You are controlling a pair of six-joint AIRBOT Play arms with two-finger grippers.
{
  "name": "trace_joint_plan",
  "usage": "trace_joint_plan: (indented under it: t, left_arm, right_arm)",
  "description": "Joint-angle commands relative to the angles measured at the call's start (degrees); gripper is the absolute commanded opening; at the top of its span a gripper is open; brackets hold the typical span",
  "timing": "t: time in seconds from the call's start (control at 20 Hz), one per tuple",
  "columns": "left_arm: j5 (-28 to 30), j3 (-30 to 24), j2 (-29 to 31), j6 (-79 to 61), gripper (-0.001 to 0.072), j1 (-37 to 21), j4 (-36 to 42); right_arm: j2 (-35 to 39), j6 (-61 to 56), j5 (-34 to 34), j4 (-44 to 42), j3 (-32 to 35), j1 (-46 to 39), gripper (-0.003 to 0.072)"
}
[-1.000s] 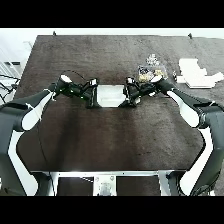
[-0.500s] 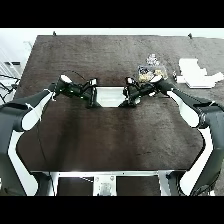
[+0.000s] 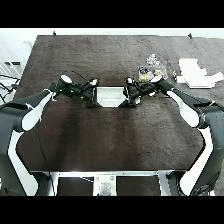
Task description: Fold the box and place the chain.
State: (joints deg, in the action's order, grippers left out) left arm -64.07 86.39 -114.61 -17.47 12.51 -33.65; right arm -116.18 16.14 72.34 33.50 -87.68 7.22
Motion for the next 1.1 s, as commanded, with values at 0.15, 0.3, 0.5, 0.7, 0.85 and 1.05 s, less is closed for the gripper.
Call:
trace_joint_plan:
  t: [0.15, 0.3, 0.5, 0.7, 0.85, 1.05]
  left_arm:
    - [0.46, -0.02, -0.04, 0.04, 0.0349, -0.07, -0.17]
    - [0.46, -0.02, -0.02, 0.04, 0.0349, -0.07, -0.17]
    - [0.44, -0.02, -0.02, 0.04, 0.0349, -0.07, -0.17]
    - [0.42, -0.02, -0.02, 0.07, 0.0349, -0.07, -0.22]
    - [0.42, -0.02, -0.04, 0.04, 0.0349, -0.07, -0.22]
    - [0.46, -0.02, -0.02, 0.04, 0.0349, -0.07, -0.22]
  right_arm:
    - [0.0, -0.02, 0.13, 0.0, 0.0, 0.07, 0.0583]
    - [0.0, -0.94, 0.61, 0.0, 0.0, 0.07, 0.0585]
    - [0.44, -3.98, 0.59, 4.15, -0.09, -0.07, 0.072]
    - [1.99, -7.02, 0.59, 7.93, -0.13, -0.74, 0.072]
    - [4.15, -7.85, 0.81, 8.22, -0.11, -2.75, 0.072]
    - [7.37, -8.7, 2.43, 8.79, -0.11, -7.06, 0.072]
